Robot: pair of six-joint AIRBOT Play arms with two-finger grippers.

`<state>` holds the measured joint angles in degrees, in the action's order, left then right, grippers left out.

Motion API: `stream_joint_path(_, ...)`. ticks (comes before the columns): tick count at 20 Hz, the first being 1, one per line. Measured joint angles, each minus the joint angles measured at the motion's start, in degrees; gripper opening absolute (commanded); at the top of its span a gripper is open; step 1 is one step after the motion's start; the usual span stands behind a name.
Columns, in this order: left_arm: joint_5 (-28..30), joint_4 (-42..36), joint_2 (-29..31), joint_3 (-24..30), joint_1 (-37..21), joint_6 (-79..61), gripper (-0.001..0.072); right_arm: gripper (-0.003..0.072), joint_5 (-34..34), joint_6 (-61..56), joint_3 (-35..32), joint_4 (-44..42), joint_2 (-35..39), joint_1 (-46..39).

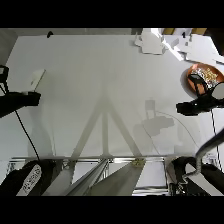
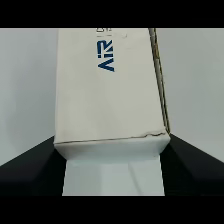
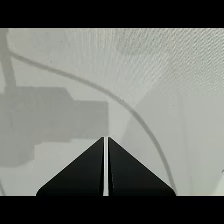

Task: Fold the box and place the chain.

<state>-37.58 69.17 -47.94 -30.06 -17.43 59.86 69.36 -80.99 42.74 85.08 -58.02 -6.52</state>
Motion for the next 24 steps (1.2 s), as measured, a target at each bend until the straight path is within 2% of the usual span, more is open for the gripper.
stream_joint_path(1,-1.20,2.08,-1.57,0.07,-0.42,2.16,0.0264,0.0041,0.02,0.02,0.02,0.00,0.00,0.00)
stream_joint_path(2,-2.29,3.63,-3.04,0.11,-0.74,3.82,0.0389,0.0041,0.04,0.00,0.00,-0.02,0.00,0.02)
stream_joint_path(3,-3.39,4.85,-4.50,0.15,-0.96,5.33,0.0463,0.0041,0.04,0.00,0.02,0.00,0.00,0.00)
stream_joint_path(5,-5.55,6.45,-7.08,0.20,-1.25,7.39,0.0533,0.0041,0.07,0.00,0.02,0.00,0.00,0.00)
stream_joint_path(8,-8.07,7.82,-9.16,0.24,-1.44,9.11,0.0705,0.0041,0.09,0.00,0.02,0.00,0.00,0.00)
stream_joint_path(12,-9.22,7.34,-7.06,0.24,-1.42,11.15,0.0699,0.0041,0.09,0.00,0.00,0.00,0.00,0.00)
stream_joint_path(19,-11.85,6.34,9.31,0.24,-0.98,12.26,0.0696,0.0041,0.09,0.00,0.02,0.00,0.00,0.00)
stream_joint_path(24,-17.46,6.60,14.86,0.24,1.84,12.41,0.0696,0.0041,0.09,0.02,0.02,-0.02,0.00,0.00)
